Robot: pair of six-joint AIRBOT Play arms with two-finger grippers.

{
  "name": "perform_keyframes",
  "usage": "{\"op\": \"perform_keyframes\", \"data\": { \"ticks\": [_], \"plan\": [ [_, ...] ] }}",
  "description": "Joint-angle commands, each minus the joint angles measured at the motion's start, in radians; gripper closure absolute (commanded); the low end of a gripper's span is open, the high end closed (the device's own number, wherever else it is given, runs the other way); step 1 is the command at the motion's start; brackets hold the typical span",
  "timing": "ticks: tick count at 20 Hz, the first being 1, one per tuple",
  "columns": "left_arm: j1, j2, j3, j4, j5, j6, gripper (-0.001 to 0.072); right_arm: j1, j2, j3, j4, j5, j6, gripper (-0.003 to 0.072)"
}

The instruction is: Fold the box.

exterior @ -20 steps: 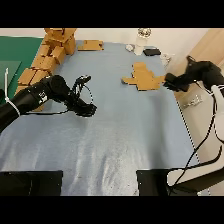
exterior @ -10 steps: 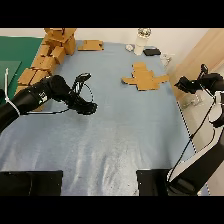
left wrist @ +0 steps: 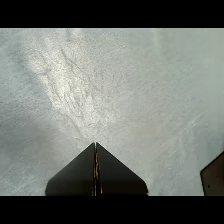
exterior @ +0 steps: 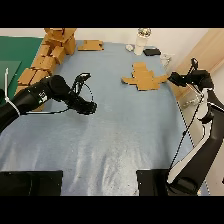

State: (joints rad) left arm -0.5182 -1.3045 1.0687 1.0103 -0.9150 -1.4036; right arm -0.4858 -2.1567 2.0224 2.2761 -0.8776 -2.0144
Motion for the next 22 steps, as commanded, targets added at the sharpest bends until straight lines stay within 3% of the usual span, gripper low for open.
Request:
{"op": "perform_keyframes", "data": {
  "ticks": [1, 16, 17, 21, 22],
  "plan": [
    [0.000, -0.001, 0.001, -0.001, 0.000, 0.000, 0.0698, 0.008, -0.008, 0.010, 0.006, 0.069, -0.005, 0.0398],
    [0.000, -0.001, 0.001, -0.003, 0.018, 0.000, 0.0697, 0.027, -0.048, 0.010, 0.017, 0.073, -0.041, 0.0410],
    [0.000, -0.001, 0.001, -0.003, 0.018, 0.000, 0.0697, 0.034, -0.047, 0.010, 0.018, 0.071, -0.050, 0.0482],
    [0.000, -0.001, 0.001, -0.003, 0.018, 0.000, 0.0697, 0.056, -0.044, 0.029, 0.018, 0.064, -0.056, 0.0546],
    [0.000, -0.001, 0.001, -0.003, 0.018, 0.000, 0.0697, 0.058, -0.039, 0.035, 0.018, 0.052, -0.060, 0.0625]
  ]
}}
